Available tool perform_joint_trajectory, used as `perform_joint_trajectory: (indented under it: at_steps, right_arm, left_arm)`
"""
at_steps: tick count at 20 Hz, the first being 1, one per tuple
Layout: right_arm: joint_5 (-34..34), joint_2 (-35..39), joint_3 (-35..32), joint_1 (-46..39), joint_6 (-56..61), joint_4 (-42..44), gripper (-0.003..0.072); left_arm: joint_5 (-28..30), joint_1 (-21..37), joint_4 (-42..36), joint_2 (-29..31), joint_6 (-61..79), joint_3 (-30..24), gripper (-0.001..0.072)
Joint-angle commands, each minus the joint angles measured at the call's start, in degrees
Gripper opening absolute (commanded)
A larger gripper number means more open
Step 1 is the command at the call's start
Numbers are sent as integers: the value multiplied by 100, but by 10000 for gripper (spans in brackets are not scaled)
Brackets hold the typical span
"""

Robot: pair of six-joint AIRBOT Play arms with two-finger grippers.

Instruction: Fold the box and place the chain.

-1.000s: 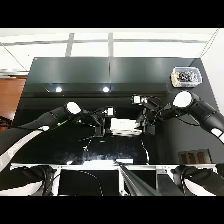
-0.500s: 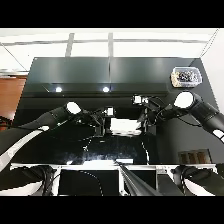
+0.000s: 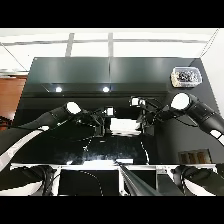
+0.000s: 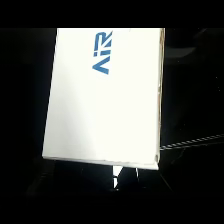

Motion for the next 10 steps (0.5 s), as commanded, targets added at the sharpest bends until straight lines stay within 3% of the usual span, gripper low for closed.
perform_joint_trajectory:
  at_steps: [1,10]
  right_arm:
    - [15,-9,0,42,293,-302,376]
    - [127,304,4,37,518,-291,377]
  left_arm:
    - [7,0,-4,-4,-2,-2,383]
    - [7,0,-4,-4,-2,-2,383]
